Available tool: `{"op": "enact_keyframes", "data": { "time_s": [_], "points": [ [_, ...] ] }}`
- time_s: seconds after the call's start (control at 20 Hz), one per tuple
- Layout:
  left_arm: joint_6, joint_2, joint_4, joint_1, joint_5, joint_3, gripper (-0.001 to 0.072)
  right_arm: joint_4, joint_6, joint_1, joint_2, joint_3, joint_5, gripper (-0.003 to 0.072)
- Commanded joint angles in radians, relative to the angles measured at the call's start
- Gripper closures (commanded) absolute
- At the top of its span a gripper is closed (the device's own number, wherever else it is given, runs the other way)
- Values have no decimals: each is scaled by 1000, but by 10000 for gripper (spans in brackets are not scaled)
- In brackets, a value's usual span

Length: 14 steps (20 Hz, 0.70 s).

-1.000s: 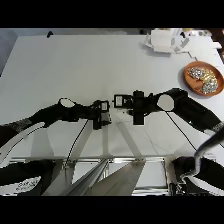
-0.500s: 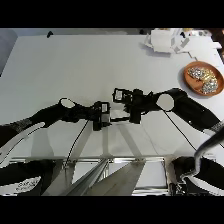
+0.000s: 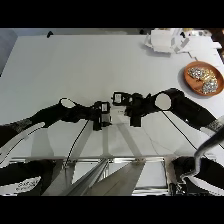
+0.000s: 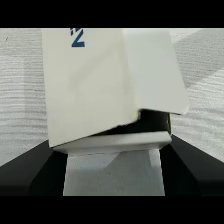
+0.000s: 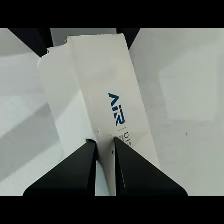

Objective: Fold the box and place the chain.

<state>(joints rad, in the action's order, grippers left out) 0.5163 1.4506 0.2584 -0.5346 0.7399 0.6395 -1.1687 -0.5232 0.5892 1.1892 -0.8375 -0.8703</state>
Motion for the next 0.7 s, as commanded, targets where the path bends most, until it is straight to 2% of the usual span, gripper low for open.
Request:
{"op": "enact_keyframes", "data": {
  "time_s": [0.0,0.05,0.1,0.2,0.65],
  "points": [
    [0,-1,0,1,-3,0,597,-2,0,1,2,1,-21,584],
    [0,-1,0,1,-3,0,597,0,0,1,1,1,-22,582],
    [0,-1,0,1,-3,0,597,-2,0,1,-1,1,-15,549],
    [0,-1,0,1,-3,0,597,-2,0,1,-15,0,-9,417],
    [0,-1,0,1,-3,0,597,-113,10,0,-48,0,-122,409]
  ]
}}
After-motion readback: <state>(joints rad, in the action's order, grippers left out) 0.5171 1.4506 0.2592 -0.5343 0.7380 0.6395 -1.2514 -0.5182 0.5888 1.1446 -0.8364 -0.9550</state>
